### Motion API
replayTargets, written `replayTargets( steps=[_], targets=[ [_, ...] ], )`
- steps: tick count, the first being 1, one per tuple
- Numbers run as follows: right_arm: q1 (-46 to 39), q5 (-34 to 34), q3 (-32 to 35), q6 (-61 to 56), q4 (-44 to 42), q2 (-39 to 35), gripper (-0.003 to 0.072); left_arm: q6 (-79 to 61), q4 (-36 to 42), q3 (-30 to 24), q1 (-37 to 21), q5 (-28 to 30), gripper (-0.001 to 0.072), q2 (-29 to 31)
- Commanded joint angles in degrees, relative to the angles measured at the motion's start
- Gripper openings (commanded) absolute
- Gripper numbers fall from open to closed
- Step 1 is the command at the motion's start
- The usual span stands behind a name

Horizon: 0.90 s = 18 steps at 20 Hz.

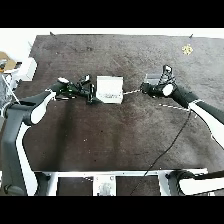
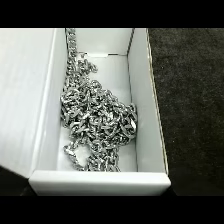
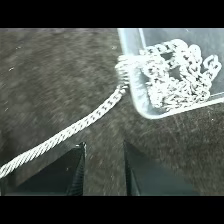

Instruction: Fold the box and place the chain.

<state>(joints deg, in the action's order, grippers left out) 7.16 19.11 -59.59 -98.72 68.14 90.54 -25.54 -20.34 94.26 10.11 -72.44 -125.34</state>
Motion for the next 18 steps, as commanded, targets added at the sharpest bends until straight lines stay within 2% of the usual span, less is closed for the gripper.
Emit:
replayTargets(
  steps=[1,6,12,14,15,17,18],
  targets=[
    [-0.22,-5.05,0.04,-0.13,-3.74,3.28,0.0276,0.0,-0.02,0.02,-0.04,0.02,0.0345,-0.02],
    [-0.2,-11.04,-0.11,-0.15,-6.84,3.78,0.0276,0.0,-0.02,0.02,-0.04,0.02,0.0345,-0.02],
    [0.26,-10.91,-4.48,-0.52,-8.87,9.22,0.0275,0.0,-0.02,0.02,-0.04,0.02,0.0345,-0.02],
    [1.44,-11.06,-5.73,-0.5,-8.85,9.66,0.0153,0.0,-0.02,0.02,-0.04,0.02,0.0346,-0.02],
    [1.97,-11.06,-6.01,-0.48,-8.83,9.64,0.0139,0.0,-0.02,0.02,-0.04,0.02,0.0345,-0.02],
    [2.38,-9.6,-6.05,-0.37,-8.85,9.05,0.0006,0.0,-0.02,0.02,-0.04,0.0,0.0345,-0.02],
    [2.49,-7.8,-6.05,-0.02,-8.79,7.82,0.0006,0.0,-0.02,0.0,-0.04,0.02,0.0346,-0.02]
  ],
)
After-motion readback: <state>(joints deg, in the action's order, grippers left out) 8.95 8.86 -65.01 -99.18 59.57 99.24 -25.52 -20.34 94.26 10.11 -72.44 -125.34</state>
